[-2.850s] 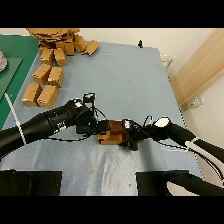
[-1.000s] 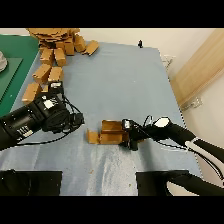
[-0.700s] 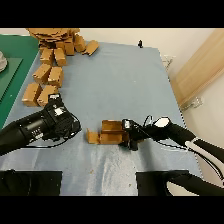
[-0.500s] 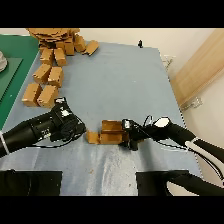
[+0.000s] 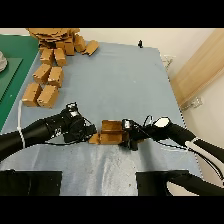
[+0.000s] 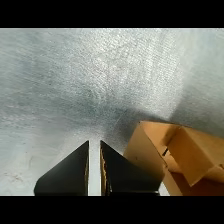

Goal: Fold the box.

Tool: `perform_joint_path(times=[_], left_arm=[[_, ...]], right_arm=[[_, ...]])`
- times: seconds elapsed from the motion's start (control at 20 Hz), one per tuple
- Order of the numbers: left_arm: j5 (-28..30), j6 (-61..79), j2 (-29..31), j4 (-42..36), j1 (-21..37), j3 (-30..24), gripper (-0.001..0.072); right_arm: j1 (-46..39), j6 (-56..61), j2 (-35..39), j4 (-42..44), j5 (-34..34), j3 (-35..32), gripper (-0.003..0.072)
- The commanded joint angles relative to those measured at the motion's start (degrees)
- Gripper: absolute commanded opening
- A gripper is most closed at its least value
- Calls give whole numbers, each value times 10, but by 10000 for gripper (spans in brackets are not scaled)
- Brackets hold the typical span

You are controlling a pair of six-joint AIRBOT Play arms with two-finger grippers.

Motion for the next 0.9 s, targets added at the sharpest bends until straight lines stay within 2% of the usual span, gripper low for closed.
perform_joint_path(times=[0.0,0.15,0.4,0.65,0.85], left_arm=[[42,35,-15,-30,0,0,132],[79,75,-15,-70,0,0,132],[74,90,-6,-92,-9,0,130],[68,99,51,-80,-11,0,122],[57,114,32,-89,-12,0,122]], right_arm=[[0,0,0,0,0,0,542],[0,0,0,0,0,0,542],[0,0,0,0,0,0,542],[0,0,0,0,0,0,542],[0,0,0,0,0,0,542]])
